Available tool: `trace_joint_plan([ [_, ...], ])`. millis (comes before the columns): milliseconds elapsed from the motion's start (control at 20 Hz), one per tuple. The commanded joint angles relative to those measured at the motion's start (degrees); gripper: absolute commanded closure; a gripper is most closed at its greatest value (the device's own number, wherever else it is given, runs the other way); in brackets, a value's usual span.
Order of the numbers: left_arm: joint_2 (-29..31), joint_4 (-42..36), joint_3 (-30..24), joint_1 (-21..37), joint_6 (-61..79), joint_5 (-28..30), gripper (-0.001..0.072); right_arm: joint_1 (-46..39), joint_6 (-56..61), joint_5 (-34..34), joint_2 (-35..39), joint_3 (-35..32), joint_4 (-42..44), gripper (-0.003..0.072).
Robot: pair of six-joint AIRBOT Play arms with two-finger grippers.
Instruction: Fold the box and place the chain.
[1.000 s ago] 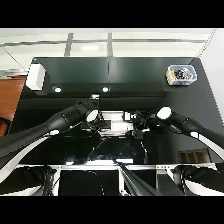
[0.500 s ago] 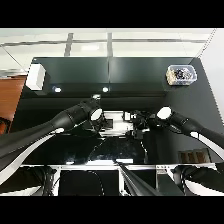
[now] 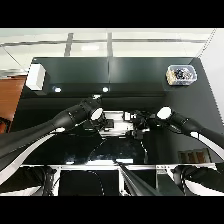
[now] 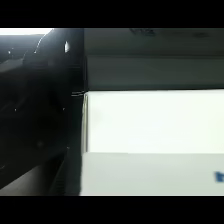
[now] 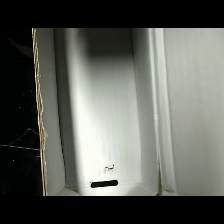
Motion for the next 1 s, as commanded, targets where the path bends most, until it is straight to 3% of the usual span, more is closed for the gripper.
trace_joint_plan([
  [0, 0.0, 0.4, 0.1, 0.1, 0.1, 0.0, 0.0456, 0.0, 0.0, 0.0, 0.0, 0.0, 0.0, 0.0558],
  [50, 0.0, 0.6, 0.1, 0.0, 0.1, 0.0, 0.0689, 0.0, 0.0, 0.0, 0.0, 0.0, 0.0, 0.0558],
  [700, 0.0, 0.8, 0.1, 0.0, 0.1, -0.4, 0.0683, 0.0, 0.0, 0.2, 0.0, 0.0, 0.0, 0.0556],
  [750, 0.0, 0.8, 0.1, 0.0, 0.1, -0.4, 0.0683, 0.0, 0.5, 0.2, 0.0, 0.0, 0.4, 0.0401],
  [800, 0.0, 0.8, 0.1, 0.0, 0.1, -0.4, 0.0682, 0.0, 2.1, 0.2, 0.2, 0.0, 0.6, -0.0004],
  [950, 0.0, 0.8, 0.1, 0.0, 0.1, -0.5, 0.0683, -0.2, 4.7, 4.3, 3.6, 0.0, -4.4, -0.0034],
])
